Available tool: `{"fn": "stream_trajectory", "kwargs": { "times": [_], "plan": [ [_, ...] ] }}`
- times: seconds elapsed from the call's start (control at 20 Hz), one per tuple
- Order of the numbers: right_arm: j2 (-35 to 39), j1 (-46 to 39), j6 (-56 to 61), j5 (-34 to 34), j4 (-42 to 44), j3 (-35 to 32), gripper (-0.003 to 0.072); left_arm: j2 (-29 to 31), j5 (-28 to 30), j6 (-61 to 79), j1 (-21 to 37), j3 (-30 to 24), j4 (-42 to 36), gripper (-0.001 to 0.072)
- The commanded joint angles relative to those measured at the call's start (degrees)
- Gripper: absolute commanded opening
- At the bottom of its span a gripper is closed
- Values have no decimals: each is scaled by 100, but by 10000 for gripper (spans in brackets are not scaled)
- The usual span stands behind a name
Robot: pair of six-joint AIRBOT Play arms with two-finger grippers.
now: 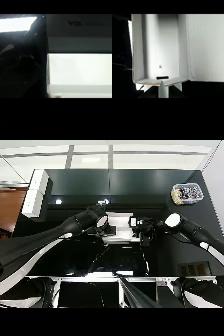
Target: Fold the box and place the chain.
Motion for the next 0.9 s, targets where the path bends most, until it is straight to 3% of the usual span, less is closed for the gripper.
{"fn": "stream_trajectory", "kwargs": {
  "times": [0.0, 0.2, 0.45, 0.5, 0.55, 0.6, 0.65, 0.75, 0.8, 0.85],
  "plan": [
    [4, 63, 284, 4, 372, -13, 130, 0, 2, -7, 2, 2, 0, 31],
    [-203, 321, 321, -114, 1045, -13, 130, 0, 4, -7, 2, 2, 0, 30],
    [-282, 286, 833, -234, 769, -11, 137, 0, 2, -7, 2, 2, 0, 31],
    [-282, 286, 962, -240, 774, -11, 353, 0, 2, -7, 2, 2, 0, 30],
    [-282, 286, 977, -225, 774, -11, 390, 0, 2, -7, 2, 2, 0, 31],
    [-282, 286, 1058, -175, 772, -11, 168, 0, 2, -7, 2, 2, 0, 31],
    [-282, 286, 1108, -142, 772, -11, 80, 0, 2, -7, 2, 2, 0, 31],
    [-282, 286, 1207, -219, 776, -11, 385, 0, 2, -7, 2, 2, 0, 31],
    [-280, 284, 1211, -216, 774, -9, 229, 0, 2, -7, 2, 2, 0, 31],
    [-251, 271, 1259, -212, 772, -7, 9, 0, 4, -7, 2, 2, 0, 31]
  ]
}}
